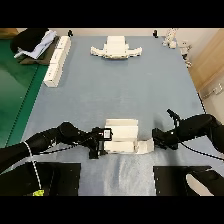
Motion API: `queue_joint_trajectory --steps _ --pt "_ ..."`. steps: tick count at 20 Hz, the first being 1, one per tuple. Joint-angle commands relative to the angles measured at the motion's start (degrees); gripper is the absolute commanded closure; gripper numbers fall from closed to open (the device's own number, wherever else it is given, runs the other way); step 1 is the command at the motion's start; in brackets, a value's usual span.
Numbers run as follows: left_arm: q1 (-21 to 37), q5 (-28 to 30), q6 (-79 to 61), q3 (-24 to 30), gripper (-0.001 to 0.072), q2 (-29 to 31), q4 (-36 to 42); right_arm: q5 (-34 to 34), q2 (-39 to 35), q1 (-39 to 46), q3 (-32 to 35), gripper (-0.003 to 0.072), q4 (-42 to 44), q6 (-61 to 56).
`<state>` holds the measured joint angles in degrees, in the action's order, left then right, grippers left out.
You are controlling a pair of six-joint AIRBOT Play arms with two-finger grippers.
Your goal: Fold the box.
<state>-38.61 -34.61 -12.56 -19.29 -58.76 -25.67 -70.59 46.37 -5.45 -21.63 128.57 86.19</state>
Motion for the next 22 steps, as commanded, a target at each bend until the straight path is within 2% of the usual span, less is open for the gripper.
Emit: queue_joint_trajectory --steps 1,4,8,9,10,11,13,15,19,22 --pt "0.00 0.00 -0.02 0.00 0.0309 0.02 -0.02 1.86 0.09 -0.37 0.57 0.0681 -0.44 1.18" --pt "0.00 0.02 -0.02 0.00 0.0309 0.02 -0.02 1.75 0.09 -0.37 0.66 0.0681 -1.73 1.31" --pt "0.00 0.00 -0.02 0.00 0.0309 0.02 -0.02 0.44 0.09 -0.39 0.63 0.0680 5.64 5.88" --pt "0.00 0.00 -0.02 0.00 0.0308 0.02 -0.02 -0.68 0.09 -0.39 0.63 0.0643 5.84 6.29" --pt "0.00 0.00 -0.02 0.00 0.0308 0.02 -0.02 -1.49 0.09 -0.39 0.63 0.0515 5.86 6.43" --pt "0.00 0.00 -0.02 0.00 0.0309 0.02 -0.02 -2.16 0.07 -0.39 0.63 0.0440 5.86 6.49" --pt "0.00 0.00 -0.02 0.00 0.0309 0.02 -0.02 -2.51 -0.02 -0.39 0.61 0.0432 6.88 7.96" --pt "0.00 0.00 -0.02 0.00 0.0309 0.02 -0.02 -2.45 -0.02 -0.76 0.09 0.0200 8.02 8.72" --pt "0.00 0.00 -0.02 0.00 0.0309 0.02 -0.02 0.52 0.00 -6.49 -0.92 0.0198 8.22 8.81" --pt "0.00 0.00 -0.02 0.00 0.0309 0.02 -0.02 6.67 0.00 -11.82 -1.03 0.0203 7.91 8.28"
